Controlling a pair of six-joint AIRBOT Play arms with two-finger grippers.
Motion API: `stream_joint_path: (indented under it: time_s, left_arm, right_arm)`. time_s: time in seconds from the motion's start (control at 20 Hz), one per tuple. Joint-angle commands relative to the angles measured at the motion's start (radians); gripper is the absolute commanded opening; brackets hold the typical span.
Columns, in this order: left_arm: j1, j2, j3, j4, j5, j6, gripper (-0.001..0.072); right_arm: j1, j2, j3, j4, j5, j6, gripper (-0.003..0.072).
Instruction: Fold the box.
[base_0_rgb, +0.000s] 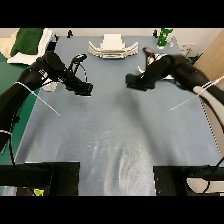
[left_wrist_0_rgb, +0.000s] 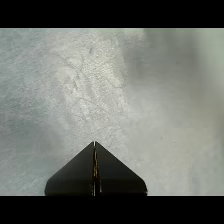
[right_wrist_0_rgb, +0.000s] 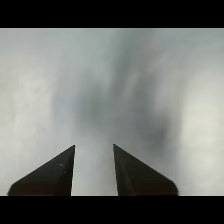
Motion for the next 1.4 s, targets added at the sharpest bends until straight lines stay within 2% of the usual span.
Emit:
stream_joint_path:
  time_s: [0.0, 0.15, 0.25, 0.4, 0.6, 0.65, 1.0, 1.35]
  left_arm:
    - [0.0, 0.0, 0.0, 0.001, 0.001, 0.0, 0.0012]
    - [0.0, 0.0, 0.0, 0.001, 0.001, 0.0, 0.0012]
    - [0.0, 0.0, 0.001, 0.001, 0.001, 0.0, 0.0012]
    - [0.0, 0.0, 0.001, 0.001, 0.001, 0.0, 0.0012]
    - [0.0, 0.0, 0.001, 0.001, 0.001, 0.0, 0.0012]
    - [0.0, 0.0, 0.0, 0.001, 0.001, 0.0, 0.0013]
    - [-0.002, 0.0, 0.001, 0.002, 0.001, 0.0, 0.0012]
    - [-0.002, 0.0, 0.001, 0.002, 0.001, 0.0, 0.0013]
  right_arm:
    - [-0.246, -0.046, 0.171, -0.094, -0.074, 0.058, 0.0408]
    - [-0.508, -0.219, 0.415, -0.083, -0.167, -0.079, 0.0408]
    - [-0.631, -0.343, 0.568, -0.062, -0.227, -0.132, 0.0408]
    - [-0.767, -0.478, 0.683, 0.009, -0.187, -0.157, 0.0408]
    - [-0.911, -0.632, 0.705, 0.326, -0.121, -0.196, 0.0408]
    - [-0.926, -0.658, 0.705, 0.367, -0.105, -0.226, 0.0408]
    - [-0.919, -0.74, 0.706, 0.404, 0.055, -0.306, 0.0407]
    - [-0.893, -0.749, 0.706, 0.41, 0.146, -0.348, 0.0405]
